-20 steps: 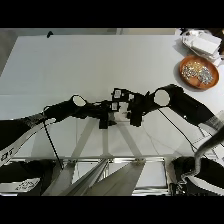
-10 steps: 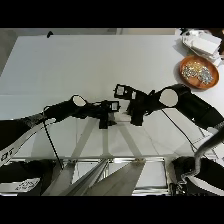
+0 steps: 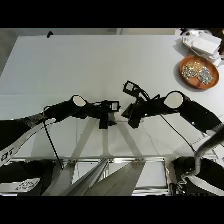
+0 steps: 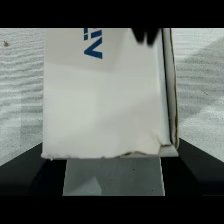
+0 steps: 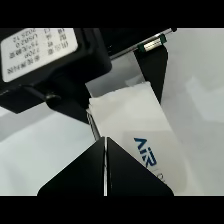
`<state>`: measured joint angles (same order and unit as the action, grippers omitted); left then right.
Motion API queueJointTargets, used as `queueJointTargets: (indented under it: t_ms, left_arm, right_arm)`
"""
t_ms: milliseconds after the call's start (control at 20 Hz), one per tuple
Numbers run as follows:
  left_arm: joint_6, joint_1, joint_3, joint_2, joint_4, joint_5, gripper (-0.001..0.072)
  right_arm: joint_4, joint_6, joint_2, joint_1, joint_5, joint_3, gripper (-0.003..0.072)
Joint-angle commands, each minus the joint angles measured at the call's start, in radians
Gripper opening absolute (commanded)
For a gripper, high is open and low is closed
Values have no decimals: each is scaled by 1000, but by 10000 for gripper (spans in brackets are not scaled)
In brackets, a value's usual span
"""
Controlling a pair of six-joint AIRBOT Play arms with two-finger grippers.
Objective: Fold the box and place the chain.
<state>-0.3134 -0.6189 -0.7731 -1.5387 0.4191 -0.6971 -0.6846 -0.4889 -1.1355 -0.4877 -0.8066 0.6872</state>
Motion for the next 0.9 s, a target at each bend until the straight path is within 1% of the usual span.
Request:
queueJointTargets:
  t_ms: [0,500,700,850]
  left_arm:
    - [0,0,0,1,0,1,136]
    - [0,0,0,0,0,1,136]
    - [0,0,0,0,0,1,136]
    - [0,0,0,0,0,1,136]
  right_arm:
    - [177,135,1,3,90,-93,10]
    - [162,155,1,4,95,-151,11]
    - [169,158,1,3,147,-207,10]
    - [171,157,1,4,150,-218,10]
